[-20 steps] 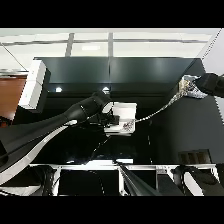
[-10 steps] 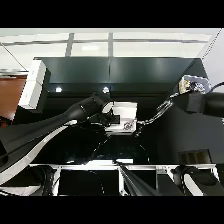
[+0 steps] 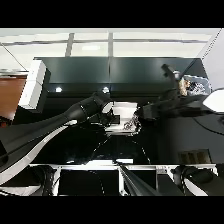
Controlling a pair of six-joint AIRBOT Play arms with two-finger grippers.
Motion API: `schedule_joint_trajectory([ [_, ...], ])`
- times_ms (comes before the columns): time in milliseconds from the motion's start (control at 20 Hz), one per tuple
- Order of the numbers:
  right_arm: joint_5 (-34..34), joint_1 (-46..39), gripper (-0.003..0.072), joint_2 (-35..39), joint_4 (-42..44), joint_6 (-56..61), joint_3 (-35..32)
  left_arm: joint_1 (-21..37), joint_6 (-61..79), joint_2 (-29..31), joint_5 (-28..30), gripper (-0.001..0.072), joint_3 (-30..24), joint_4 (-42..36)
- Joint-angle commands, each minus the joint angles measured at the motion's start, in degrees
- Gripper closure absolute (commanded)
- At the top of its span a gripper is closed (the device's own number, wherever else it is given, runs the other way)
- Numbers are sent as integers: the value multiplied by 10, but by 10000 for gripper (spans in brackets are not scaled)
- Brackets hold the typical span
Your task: Fold the box and place the chain.
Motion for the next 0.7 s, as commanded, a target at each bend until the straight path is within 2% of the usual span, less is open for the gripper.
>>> schedule_joint_trajectory([
  [0, -63, 23, 670, -57, -6, -6, -25, 0, 0, 0, 0, 679, 0, 0],
  [200, -55, 23, 655, -81, -4, -7, -25, 0, 0, 0, 0, 680, 0, 0],
  [250, -47, 20, 465, -80, -12, -7, -25, 0, 0, 0, 0, 679, 0, 0],
  [300, -28, 9, 369, -80, -21, -7, -23, 0, 0, 0, 0, 679, 0, 0],
  [500, 39, -77, 369, -38, -89, -47, -26, 0, 0, 0, 0, 679, 0, 0],
  [600, 20, -93, 375, 7, -133, -65, -61, 0, 0, 0, -1, 679, 0, 0],
  [650, -18, -92, 375, 33, -141, -87, -98, 0, 0, 0, -1, 679, 0, 0],
])
